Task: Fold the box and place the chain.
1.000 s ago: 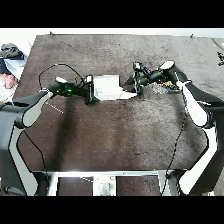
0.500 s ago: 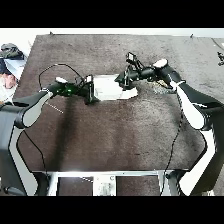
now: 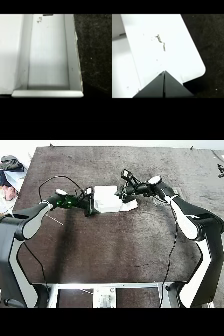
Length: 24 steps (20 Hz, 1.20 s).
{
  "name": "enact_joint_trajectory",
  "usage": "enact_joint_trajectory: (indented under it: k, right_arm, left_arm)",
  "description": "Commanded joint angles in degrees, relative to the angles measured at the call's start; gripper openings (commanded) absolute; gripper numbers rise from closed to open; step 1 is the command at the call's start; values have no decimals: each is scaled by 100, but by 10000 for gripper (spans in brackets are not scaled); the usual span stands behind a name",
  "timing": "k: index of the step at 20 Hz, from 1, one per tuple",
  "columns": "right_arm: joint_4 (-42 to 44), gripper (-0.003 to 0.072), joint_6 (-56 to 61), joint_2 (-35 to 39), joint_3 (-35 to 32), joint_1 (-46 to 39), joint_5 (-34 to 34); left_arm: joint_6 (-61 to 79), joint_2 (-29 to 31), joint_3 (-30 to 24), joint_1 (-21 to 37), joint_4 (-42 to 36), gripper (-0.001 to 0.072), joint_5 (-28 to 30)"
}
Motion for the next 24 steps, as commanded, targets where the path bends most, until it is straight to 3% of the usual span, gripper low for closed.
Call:
enact_joint_trajectory:
  k: [1,8,10,11,13,16,24]
  right_arm:
    - [-254,-17,120,-57,-2,4,173]
    - [-254,-17,122,448,4,-94,155]
    - [-267,-16,122,758,4,-256,385]
    - [-396,21,120,894,4,-350,579]
    - [-828,580,120,1003,4,-459,1047]
    - [-1685,603,116,903,-7,-428,1537]
    - [-2009,603,-52,369,-7,-52,1351]
  left_arm:
    - [4,2,-2,2,-2,277,11]
    - [4,2,-2,2,-2,277,13]
    - [4,2,-2,2,-2,277,13]
    - [4,2,-2,2,-2,277,13]
    - [4,2,-2,2,-2,277,13]
    - [4,2,-2,2,-2,277,13]
    - [4,2,-2,2,-2,277,11]
